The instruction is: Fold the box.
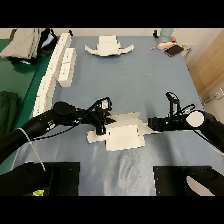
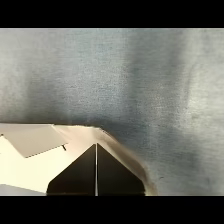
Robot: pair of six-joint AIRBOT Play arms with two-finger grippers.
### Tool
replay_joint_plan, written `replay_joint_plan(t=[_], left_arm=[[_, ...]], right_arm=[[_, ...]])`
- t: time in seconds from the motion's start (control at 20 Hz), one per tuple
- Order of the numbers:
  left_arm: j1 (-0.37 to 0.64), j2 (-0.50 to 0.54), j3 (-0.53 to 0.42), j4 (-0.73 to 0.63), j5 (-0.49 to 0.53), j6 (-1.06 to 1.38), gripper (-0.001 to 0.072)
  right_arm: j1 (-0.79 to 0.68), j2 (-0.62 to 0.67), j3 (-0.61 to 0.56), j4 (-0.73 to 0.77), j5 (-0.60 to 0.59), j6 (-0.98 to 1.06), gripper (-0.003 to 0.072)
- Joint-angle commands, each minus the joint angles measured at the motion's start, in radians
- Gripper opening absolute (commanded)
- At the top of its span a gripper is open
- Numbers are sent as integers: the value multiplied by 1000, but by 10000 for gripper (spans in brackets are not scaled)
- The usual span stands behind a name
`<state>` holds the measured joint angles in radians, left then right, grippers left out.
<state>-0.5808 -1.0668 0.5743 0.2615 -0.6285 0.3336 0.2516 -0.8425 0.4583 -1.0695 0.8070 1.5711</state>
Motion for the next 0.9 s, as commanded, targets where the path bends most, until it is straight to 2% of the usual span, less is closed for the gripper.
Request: replay_joint_plan(t=[0.0, 0.2, 0.45, 0.7, 0.85], left_arm=[[0, -7, -37, 15, 38, -16, 15], [-3, -45, -47, 12, 64, -16, 15], [-70, -56, -46, 13, 118, -8, 15], [-79, 71, -32, 77, 153, 18, 14], [-81, 130, -34, 81, 108, 18, 13]], right_arm=[[0, 0, -1, 32, -3, 0, 3], [0, 0, -2, 43, 1, 0, 3], [0, 0, -1, 56, 6, 0, 3], [0, 2, 2, 56, 3, 0, 3], [0, 2, 16, 56, -25, 0, 3]])
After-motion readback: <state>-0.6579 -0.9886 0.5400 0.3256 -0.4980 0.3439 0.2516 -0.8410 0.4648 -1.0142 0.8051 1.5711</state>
